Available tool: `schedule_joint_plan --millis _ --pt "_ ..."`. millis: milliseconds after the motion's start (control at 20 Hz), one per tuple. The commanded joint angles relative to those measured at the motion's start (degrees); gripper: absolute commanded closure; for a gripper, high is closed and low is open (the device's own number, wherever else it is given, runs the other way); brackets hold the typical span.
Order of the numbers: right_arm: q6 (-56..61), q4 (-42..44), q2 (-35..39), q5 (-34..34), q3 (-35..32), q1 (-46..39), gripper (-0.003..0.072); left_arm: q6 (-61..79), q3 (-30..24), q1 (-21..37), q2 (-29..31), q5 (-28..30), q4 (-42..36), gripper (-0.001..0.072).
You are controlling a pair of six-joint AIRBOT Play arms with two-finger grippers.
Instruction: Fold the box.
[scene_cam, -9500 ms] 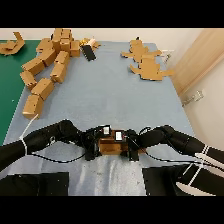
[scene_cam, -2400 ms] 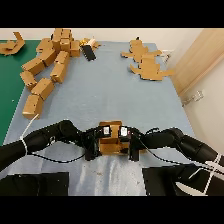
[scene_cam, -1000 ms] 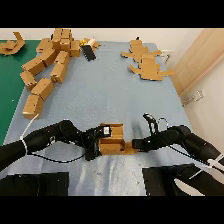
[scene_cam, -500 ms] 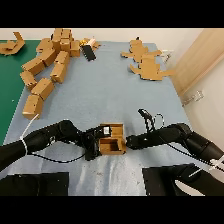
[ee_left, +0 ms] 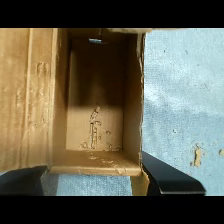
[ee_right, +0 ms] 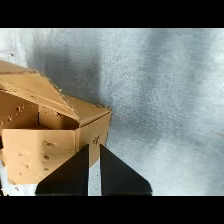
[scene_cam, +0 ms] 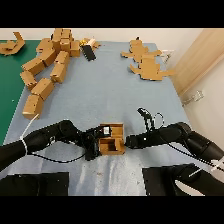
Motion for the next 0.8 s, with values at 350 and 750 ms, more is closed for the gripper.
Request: schedule_joint_plan --millis 350,750 --pt "1.3 -1.5 3.3 -1.0 0.1 0.0 0.0403 0.0 0.0 0.0 0.0 0.0 0.0 0.0187" --pt "4.9 -6.0 3.1 -1.0 0.1 -0.1 0.0404 0.0 0.0 0.0 0.0 0.0 0.0 0.0187"
